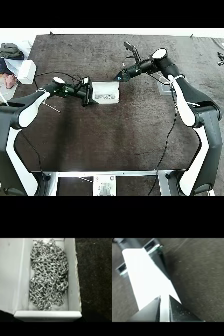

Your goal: Fold the box and place the chain.

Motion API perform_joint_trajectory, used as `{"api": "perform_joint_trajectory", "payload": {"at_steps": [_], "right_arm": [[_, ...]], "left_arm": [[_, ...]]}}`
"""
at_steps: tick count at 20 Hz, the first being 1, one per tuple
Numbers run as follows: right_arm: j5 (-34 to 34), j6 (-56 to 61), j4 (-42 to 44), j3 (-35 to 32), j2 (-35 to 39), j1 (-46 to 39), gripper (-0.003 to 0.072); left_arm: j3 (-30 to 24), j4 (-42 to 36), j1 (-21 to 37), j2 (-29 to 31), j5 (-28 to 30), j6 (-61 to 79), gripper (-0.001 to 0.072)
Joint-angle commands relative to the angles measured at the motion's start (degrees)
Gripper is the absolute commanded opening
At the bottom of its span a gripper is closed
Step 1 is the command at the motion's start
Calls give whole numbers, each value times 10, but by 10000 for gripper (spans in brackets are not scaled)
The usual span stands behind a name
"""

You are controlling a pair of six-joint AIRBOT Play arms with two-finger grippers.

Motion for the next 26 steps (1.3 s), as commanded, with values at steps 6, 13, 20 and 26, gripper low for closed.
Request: {"api": "perform_joint_trajectory", "payload": {"at_steps": [6,13,20,26], "right_arm": [[74,-90,-5,1,3,11,176],[73,-149,-66,1,3,55,178],[57,-149,-96,1,3,60,289],[48,-162,-96,1,3,63,289]], "left_arm": [[0,0,0,0,0,0,355],[0,0,0,0,0,0,355],[0,0,0,0,0,0,354],[0,0,0,0,0,0,354]]}}
